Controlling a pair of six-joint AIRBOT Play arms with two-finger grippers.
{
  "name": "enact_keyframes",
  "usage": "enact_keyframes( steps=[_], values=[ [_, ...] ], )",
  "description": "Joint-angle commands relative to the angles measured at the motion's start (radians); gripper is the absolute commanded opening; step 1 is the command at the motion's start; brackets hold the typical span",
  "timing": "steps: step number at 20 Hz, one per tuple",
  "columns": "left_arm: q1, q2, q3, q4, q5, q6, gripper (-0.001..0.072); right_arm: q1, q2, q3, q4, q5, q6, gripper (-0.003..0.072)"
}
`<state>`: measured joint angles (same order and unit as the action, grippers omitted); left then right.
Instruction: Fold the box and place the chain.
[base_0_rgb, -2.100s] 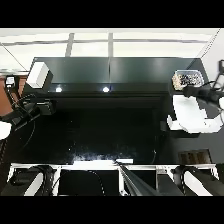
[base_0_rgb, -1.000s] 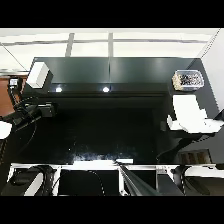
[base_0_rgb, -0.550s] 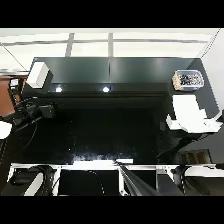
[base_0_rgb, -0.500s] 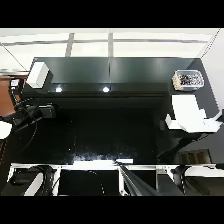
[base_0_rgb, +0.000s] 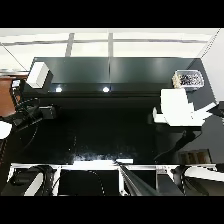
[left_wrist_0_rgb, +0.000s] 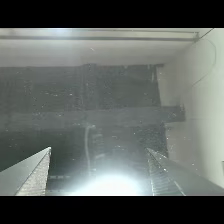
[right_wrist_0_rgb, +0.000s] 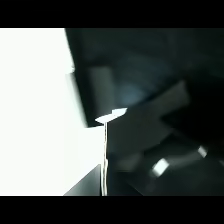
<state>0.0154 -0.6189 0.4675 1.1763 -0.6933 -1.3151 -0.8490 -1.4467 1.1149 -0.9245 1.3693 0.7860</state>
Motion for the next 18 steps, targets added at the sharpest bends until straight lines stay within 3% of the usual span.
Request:
enact_keyframes(
  steps=[1,5,11,14,18],
  values=[
    [0.000,0.000,0.000,-0.067,-0.029,0.001,0.0709,0.060,0.124,-0.130,0.187,-0.127,0.044,0.0011],
    [-0.002,-0.001,0.000,-0.120,-0.064,0.003,0.0709,0.277,0.294,-0.315,0.228,-0.275,0.061,0.0011],
    [-0.095,-0.081,-0.001,-0.225,-0.051,0.054,0.0709,0.624,0.601,-0.658,0.477,-0.608,0.055,0.0011],
    [-0.173,-0.182,0.000,-0.303,-0.010,0.054,0.0709,0.776,0.661,-0.734,0.494,-0.700,0.054,0.0011],
    [-0.232,-0.323,0.015,-0.471,0.031,0.159,0.0710,0.937,0.661,-0.748,0.489,-0.743,-0.018,0.0011]
  ],
)
